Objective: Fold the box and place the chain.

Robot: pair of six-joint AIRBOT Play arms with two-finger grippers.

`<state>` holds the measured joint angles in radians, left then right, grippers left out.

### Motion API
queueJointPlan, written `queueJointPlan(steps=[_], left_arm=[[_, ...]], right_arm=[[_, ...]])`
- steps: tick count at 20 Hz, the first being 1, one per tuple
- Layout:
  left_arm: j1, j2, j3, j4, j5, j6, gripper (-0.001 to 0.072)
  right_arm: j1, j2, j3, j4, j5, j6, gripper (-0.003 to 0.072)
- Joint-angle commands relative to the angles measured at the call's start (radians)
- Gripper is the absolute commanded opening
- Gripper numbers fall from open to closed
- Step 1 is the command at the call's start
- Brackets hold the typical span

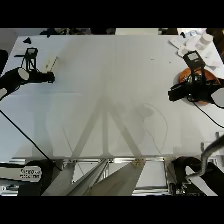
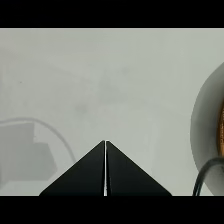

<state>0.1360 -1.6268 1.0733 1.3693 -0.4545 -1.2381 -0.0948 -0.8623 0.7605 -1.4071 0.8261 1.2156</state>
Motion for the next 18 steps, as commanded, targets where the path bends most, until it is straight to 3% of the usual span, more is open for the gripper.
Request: queueJointPlan(steps=[1, 3, 4, 7, 8, 9, 18], left_arm=[[0.000, -0.043, 0.000, 0.019, -0.018, 0.003, 0.0265], [0.000, -0.036, 0.000, 0.020, -0.019, 0.003, 0.0505], [0.000, -0.029, 0.000, 0.020, -0.028, 0.003, 0.0573], [0.000, 0.013, 0.000, 0.042, -0.068, 0.005, 0.0591], [0.000, 0.035, 0.000, 0.046, -0.080, 0.008, 0.0624], [0.000, 0.059, 0.000, 0.045, -0.093, 0.007, 0.0715], [0.000, 0.408, 0.000, 0.005, -0.254, 0.007, 0.0706]], right_arm=[[-0.001, 0.000, 0.000, 0.000, 0.000, 0.000, 0.0010], [-0.001, 0.000, 0.000, 0.000, 0.000, 0.000, 0.0010], [-0.001, 0.000, 0.000, 0.000, 0.000, 0.000, 0.0010], [-0.001, 0.000, 0.000, 0.000, 0.000, 0.000, 0.0010], [-0.001, 0.000, 0.000, 0.000, 0.000, 0.000, 0.0010], [-0.001, 0.000, 0.000, 0.000, 0.000, 0.000, 0.0010], [-0.001, 0.000, 0.000, 0.000, 0.000, 0.000, 0.0010]])
